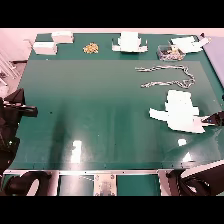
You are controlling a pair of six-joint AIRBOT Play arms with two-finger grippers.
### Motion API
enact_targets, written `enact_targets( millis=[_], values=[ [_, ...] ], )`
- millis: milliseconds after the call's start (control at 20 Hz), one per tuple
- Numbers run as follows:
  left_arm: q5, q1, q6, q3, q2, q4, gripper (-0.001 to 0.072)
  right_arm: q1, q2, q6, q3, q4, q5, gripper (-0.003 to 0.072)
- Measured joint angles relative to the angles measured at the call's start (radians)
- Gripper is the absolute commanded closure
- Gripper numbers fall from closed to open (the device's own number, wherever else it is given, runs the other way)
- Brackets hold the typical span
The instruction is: Fold the box and place the chain.
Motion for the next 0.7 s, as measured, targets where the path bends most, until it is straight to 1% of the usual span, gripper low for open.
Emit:
enact_targets(
  millis=[150,300,500,700],
  values=[
    [0.000,0.000,0.000,0.000,0.000,0.000,0.0691,0.016,0.035,0.014,-0.035,0.024,-0.017,0.0679],
    [0.000,0.000,0.000,0.000,0.000,0.000,0.0690,0.057,0.117,0.022,-0.106,0.080,-0.008,0.0679],
    [0.000,0.000,0.000,0.000,0.000,0.000,0.0690,0.156,0.271,0.026,-0.257,0.158,0.001,0.0680],
    [0.000,0.000,0.000,0.000,0.000,0.000,0.0690,0.298,0.440,0.034,-0.420,0.255,0.003,0.0681]
  ],
)
